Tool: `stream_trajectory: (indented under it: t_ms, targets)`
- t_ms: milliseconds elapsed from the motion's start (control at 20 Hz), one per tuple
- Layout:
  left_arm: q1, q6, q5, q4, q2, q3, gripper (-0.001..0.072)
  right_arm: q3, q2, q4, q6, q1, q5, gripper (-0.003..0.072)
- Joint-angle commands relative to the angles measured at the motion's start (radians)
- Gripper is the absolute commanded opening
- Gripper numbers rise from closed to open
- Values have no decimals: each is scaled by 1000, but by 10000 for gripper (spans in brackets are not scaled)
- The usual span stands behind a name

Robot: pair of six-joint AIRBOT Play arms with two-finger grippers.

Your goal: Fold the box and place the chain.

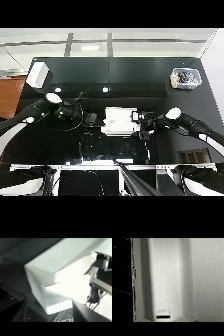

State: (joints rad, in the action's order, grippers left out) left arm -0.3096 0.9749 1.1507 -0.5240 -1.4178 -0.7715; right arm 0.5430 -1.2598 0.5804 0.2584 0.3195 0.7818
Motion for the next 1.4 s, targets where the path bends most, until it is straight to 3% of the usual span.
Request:
stream_trajectory:
  t_ms: [0,250,400,450,500,750,1150,1350]
  targets:
    - [-68,33,-13,-56,0,-43,492,0,-1,0,0,0,0,128]
    - [-162,321,-70,-301,0,-142,492,0,-1,0,0,0,0,129]
    - [-198,394,-75,-336,0,-179,483,0,-1,0,0,0,0,128]
    - [-204,400,-83,-335,0,-182,419,0,-1,0,0,0,0,128]
    - [-211,403,-90,-336,0,-182,403,0,-1,0,0,0,0,128]
    - [-235,457,-110,-346,0,-185,386,0,-1,0,0,0,0,129]
    - [-291,642,-175,-492,0,-185,386,0,-1,0,0,0,0,129]
    - [-351,842,-174,-716,0,-211,386,0,-1,0,0,0,0,129]
